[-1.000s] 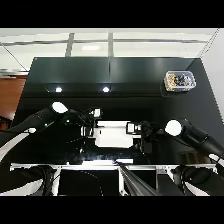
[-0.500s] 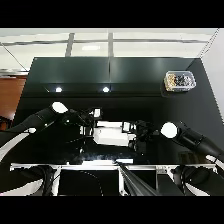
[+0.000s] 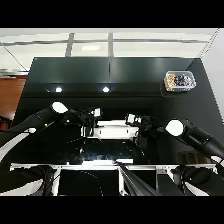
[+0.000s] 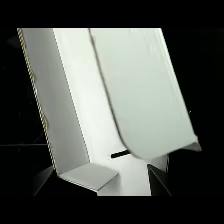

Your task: Fold the box and place the chain.

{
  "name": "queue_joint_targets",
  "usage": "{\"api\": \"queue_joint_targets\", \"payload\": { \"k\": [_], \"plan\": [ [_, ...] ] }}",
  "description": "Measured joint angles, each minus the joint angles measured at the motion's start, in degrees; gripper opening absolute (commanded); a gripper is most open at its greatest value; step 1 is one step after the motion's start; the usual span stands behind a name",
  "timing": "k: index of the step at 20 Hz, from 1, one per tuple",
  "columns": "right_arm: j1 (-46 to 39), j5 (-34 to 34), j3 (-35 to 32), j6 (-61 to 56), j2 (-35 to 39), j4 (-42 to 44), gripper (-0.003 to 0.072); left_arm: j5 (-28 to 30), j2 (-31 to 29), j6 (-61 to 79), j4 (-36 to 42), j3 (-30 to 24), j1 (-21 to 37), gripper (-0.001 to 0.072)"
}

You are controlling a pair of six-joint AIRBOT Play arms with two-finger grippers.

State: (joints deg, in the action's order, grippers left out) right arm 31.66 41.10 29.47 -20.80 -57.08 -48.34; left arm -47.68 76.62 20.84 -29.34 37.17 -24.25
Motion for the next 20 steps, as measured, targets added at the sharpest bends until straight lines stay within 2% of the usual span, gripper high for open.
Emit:
{"api": "queue_joint_targets", "payload": {
  "k": [12,20],
  "plan": [
    [-0.5,-2.2,2.6,8.4,-0.1,0.2,0.063,-0.1,0.0,0.2,0.0,0.0,0.0,0.0031],
    [-1.4,-0.8,2.8,18.3,-6.1,7.0,0.0623,-0.2,0.0,0.2,0.0,0.0,0.0,0.0031]
  ]
}}
